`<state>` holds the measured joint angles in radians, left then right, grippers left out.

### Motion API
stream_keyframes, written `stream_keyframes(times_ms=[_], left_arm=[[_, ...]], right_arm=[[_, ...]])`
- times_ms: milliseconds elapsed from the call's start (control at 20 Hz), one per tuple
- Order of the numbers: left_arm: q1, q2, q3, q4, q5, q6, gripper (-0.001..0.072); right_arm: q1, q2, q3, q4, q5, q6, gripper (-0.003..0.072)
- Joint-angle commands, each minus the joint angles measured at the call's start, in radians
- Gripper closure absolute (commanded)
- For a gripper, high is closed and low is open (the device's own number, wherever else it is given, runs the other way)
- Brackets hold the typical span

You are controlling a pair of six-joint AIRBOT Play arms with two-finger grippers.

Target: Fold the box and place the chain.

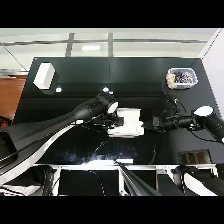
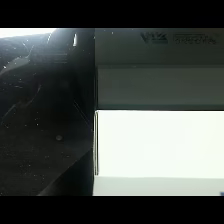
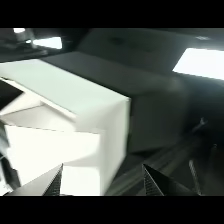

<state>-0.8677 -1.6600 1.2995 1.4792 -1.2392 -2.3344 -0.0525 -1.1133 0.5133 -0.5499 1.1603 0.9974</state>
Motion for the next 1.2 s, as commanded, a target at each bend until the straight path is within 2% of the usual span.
stream_keyframes(times_ms=[0,350,400,700,900,1150], left_arm=[[0.001,0.000,0.000,0.001,0.000,0.000,0.0683],[0.001,0.000,0.000,0.001,0.001,0.000,0.0683],[0.001,0.000,0.000,0.002,0.001,0.000,0.0683],[0.001,0.000,0.000,0.002,0.005,0.000,0.0683],[0.001,0.000,0.000,0.002,0.005,0.000,0.0683],[0.001,0.000,0.000,0.002,0.005,0.000,0.0683]], right_arm=[[0.015,-0.002,0.023,0.024,0.027,0.019,0.0102],[0.151,-0.002,0.023,0.023,-0.060,0.122,0.0104],[0.169,-0.002,0.023,0.022,-0.074,0.134,0.0126],[0.278,-0.002,0.023,0.010,-0.213,0.257,0.0134],[0.353,-0.002,0.035,-0.133,-0.283,0.399,0.0134],[0.467,-0.035,0.144,-0.460,-0.295,0.682,0.0135]])
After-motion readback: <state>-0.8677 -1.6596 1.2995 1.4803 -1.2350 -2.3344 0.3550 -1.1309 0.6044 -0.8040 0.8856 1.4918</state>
